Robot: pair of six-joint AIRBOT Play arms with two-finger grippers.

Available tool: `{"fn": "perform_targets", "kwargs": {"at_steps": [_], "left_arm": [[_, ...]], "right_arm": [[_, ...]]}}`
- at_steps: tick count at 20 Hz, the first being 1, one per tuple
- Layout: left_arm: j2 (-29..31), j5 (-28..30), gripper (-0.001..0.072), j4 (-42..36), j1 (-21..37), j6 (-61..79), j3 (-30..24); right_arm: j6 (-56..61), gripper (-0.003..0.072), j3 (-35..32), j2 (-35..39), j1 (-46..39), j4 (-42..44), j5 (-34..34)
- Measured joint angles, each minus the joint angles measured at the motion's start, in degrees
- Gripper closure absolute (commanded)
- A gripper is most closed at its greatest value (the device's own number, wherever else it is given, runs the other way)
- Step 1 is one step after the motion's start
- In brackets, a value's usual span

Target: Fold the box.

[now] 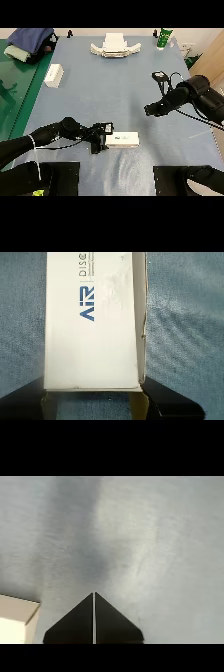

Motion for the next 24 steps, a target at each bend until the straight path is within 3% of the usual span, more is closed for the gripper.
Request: {"fn": "perform_targets", "kwargs": {"at_steps": [6,13,16,20,24], "left_arm": [[0.61,0.00,0.0182,0.13,0.00,-0.61,0.59],[8.13,0.02,0.0182,1.20,4.07,-7.50,1.20],[12.02,1.05,0.0182,7.30,12.24,-19.47,1.22],[16.79,2.36,0.0182,17.38,28.81,-34.91,1.25],[18.58,1.90,0.0182,21.51,45.77,-41.46,1.27]], "right_arm": [[0.66,0.0664,0.81,-2.05,-0.42,0.13,-2.34],[0.70,0.0664,0.90,-2.36,-0.46,0.13,-2.71],[0.70,0.0664,0.90,-2.36,-0.46,0.15,-2.73],[0.72,0.0664,0.90,-2.36,-0.46,0.13,-2.78],[0.72,0.0664,0.90,-2.36,-0.48,0.13,-2.78]]}}
